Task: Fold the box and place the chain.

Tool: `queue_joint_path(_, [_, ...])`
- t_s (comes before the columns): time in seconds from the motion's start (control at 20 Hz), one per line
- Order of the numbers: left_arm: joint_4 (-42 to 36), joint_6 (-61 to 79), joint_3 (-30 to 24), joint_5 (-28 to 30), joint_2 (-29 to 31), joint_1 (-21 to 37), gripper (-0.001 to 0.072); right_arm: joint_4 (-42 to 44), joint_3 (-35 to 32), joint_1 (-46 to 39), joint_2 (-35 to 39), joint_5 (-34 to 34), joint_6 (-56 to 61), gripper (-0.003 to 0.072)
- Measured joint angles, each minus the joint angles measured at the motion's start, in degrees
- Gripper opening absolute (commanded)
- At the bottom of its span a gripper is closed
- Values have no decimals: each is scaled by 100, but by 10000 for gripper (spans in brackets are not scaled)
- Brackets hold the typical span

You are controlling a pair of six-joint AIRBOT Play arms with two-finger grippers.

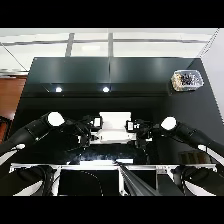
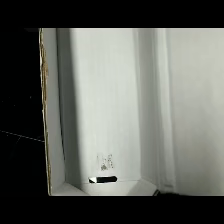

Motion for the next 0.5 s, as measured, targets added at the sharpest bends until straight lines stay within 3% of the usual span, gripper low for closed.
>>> queue_joint_path(0.25, [-199, -2, 0, -33, -9, 2, 348, -9, 0, 0, 0, -2, 0, 195])
queue_joint_path(0.3, [-310, -2, 0, -42, -28, 0, 305, -13, 0, 0, 0, 0, 0, 194])
queue_joint_path(0.35, [-428, -4, 0, -39, -55, -7, 196, -20, 0, 0, 0, 2, -2, 194])
queue_joint_path(0.5, [-667, 2, 0, -35, -164, -74, 186, -37, 0, 0, 0, 7, -2, 194])
